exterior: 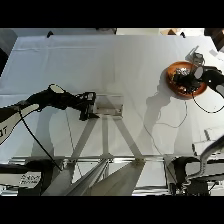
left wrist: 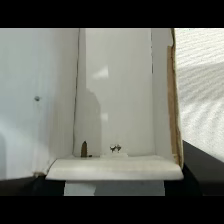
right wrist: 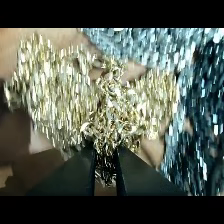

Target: Fold the box and place the chain.

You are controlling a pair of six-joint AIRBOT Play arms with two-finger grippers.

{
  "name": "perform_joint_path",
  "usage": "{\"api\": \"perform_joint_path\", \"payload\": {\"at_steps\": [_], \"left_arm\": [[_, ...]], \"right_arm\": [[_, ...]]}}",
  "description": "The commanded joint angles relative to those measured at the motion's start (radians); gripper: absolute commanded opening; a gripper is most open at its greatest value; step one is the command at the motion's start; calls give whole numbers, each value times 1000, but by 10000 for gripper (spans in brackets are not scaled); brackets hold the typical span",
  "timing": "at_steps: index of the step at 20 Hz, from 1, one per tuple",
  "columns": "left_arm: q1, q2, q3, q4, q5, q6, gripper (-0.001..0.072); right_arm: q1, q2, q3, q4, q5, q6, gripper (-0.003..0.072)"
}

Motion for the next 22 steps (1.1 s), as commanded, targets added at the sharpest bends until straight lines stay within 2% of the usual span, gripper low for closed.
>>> {"api": "perform_joint_path", "payload": {"at_steps": [1,4,8,13,17,22], "left_arm": [[0,0,0,0,2,0,209],[0,0,0,0,2,0,209],[0,0,0,0,2,0,209],[0,0,0,0,2,0,209],[0,0,0,0,2,0,209],[0,0,0,0,2,0,209]], "right_arm": [[0,71,2,-13,17,-50,13],[0,175,2,-15,96,-67,13],[25,284,2,-11,278,-180,11],[181,356,-6,-10,518,-243,9],[391,381,-14,-11,535,-185,9],[621,380,-14,-9,462,-54,10]]}}
